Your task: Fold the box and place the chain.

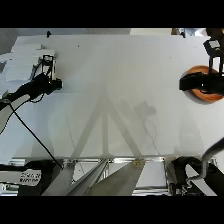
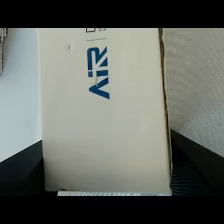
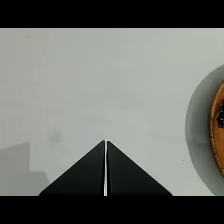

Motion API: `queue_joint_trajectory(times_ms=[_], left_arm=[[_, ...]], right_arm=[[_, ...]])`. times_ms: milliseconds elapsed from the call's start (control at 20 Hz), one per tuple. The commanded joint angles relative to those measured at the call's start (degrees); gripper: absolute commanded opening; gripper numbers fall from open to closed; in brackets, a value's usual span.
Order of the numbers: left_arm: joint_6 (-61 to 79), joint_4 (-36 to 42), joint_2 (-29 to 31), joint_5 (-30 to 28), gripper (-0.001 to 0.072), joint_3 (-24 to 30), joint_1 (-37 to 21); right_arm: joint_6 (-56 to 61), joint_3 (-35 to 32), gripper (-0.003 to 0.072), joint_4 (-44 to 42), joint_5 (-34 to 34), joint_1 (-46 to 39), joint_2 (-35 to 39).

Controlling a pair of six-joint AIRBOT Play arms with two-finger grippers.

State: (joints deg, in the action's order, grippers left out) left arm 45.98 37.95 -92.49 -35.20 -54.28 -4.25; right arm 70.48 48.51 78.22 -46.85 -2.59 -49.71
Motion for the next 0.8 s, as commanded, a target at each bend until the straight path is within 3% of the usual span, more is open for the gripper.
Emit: queue_joint_trajectory(times_ms=[0, 250, 300, 350, 400, 500, 750], left_arm=[[1.6, 0.42, 0.92, -8.31, 0.0533, 0.02, -0.5], [1.51, -1.9, 1.84, -8.28, 0.0525, 0.02, -0.52], [1.36, -1.44, 1.81, -7.69, 0.046, 0.02, -0.5], [1.33, -0.63, 1.81, -6.45, 0.0345, 0.02, -0.52], [1.07, 0.5, 1.84, -4.74, 0.0342, 0.02, -0.61], [-0.11, 3.93, 1.86, -1.11, 0.0407, 0.02, -1.44], [1.27, 17.51, 2.8, 6.97, 0.0373, 0.02, -6.27]], right_arm=[[0.02, 0.07, 0.0017, 0.0, -0.02, -0.04, 0.04], [0.02, 0.07, 0.0017, 0.0, -0.02, -0.04, 0.04], [0.02, 0.07, 0.0017, 0.0, -0.02, -0.04, 0.04], [0.02, 0.07, 0.0017, 0.0, -0.02, -0.04, 0.04], [0.02, 0.07, 0.0017, 0.0, -0.02, -0.04, 0.04], [0.02, 0.07, 0.0017, 0.0, -0.02, -0.04, 0.04], [0.02, 0.07, 0.0017, 0.0, -0.02, -0.04, 0.04]])
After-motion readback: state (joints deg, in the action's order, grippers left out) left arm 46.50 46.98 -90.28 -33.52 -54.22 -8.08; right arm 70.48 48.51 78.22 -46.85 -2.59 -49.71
